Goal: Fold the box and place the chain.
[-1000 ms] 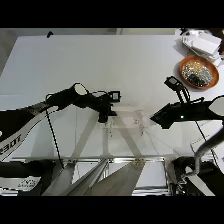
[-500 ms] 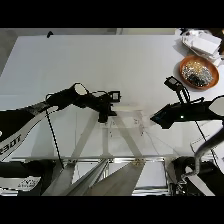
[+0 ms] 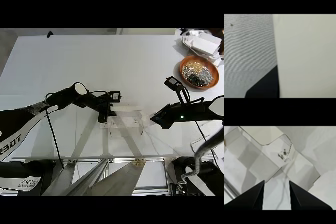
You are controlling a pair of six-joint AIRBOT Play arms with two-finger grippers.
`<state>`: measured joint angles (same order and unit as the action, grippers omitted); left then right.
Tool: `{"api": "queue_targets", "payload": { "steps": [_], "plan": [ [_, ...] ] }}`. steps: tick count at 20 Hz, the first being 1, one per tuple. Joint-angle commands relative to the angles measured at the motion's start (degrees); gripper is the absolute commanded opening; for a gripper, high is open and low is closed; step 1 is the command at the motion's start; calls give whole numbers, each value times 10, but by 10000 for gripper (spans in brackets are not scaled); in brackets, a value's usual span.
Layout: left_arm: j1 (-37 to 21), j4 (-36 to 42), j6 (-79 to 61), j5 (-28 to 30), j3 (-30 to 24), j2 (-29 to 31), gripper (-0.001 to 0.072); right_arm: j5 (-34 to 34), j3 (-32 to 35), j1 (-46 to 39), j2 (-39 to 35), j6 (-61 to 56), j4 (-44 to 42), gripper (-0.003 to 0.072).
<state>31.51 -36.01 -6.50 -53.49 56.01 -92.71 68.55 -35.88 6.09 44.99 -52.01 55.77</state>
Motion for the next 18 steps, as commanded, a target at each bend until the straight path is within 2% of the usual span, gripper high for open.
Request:
{"api": "queue_targets", "payload": {
  "steps": [1,8,13,14,15,16,18],
  "plan": [
    [0,-9,1,-3,1,0,5,0,0,0,0,0,0,338],
    [0,-8,2,2,1,0,13,12,0,0,0,4,0,337],
    [0,-8,2,1,1,0,13,5,0,23,2,75,16,285],
    [0,-9,2,1,1,0,13,-2,0,42,3,84,31,265],
    [0,-9,2,1,1,0,13,-1,0,62,6,86,51,120],
    [0,-8,2,1,1,0,13,8,0,87,7,88,79,8],
    [0,-8,2,1,1,0,13,35,0,139,7,85,141,6]
  ]
}}
